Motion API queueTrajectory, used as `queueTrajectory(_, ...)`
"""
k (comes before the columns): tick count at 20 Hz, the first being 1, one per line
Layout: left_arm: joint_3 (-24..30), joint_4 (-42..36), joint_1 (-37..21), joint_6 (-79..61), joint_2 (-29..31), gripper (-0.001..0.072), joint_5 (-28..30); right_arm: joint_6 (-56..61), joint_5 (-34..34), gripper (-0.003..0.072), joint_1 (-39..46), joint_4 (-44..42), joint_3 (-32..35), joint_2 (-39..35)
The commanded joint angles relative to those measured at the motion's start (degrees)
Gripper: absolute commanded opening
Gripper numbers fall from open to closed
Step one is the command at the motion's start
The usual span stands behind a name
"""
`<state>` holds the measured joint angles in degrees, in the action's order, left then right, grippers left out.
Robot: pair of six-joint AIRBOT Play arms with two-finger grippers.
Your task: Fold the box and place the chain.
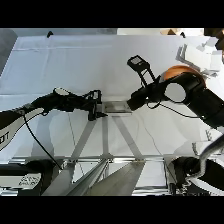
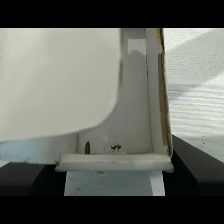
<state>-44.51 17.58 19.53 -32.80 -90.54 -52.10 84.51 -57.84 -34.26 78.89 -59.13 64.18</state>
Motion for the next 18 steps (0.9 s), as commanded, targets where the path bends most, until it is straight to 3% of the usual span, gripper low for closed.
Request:
queueTrajectory(1,-0.04,0.02,-0.02,0.00,0.02,0.0392,0.02,-6.36,1.66,0.0010,0.04,-9.01,0.28,0.44)
queueTrajectory(4,-0.04,0.02,-0.02,0.00,0.02,0.0392,0.00,-8.09,6.38,0.0010,0.04,-10.86,0.35,2.25)
queueTrajectory(9,-0.04,0.02,-0.02,0.00,0.02,0.0392,0.00,-8.09,8.61,0.0010,0.04,-9.51,3.78,8.15)
queueTrajectory(15,-0.04,0.02,-0.02,0.00,0.02,0.0392,0.00,-3.48,23.26,0.0010,0.04,-9.22,5.22,9.57)
queueTrajectory(18,-0.04,0.02,-0.02,0.02,0.02,0.0392,0.00,-3.52,22.12,0.0012,0.04,-9.29,5.22,9.57)
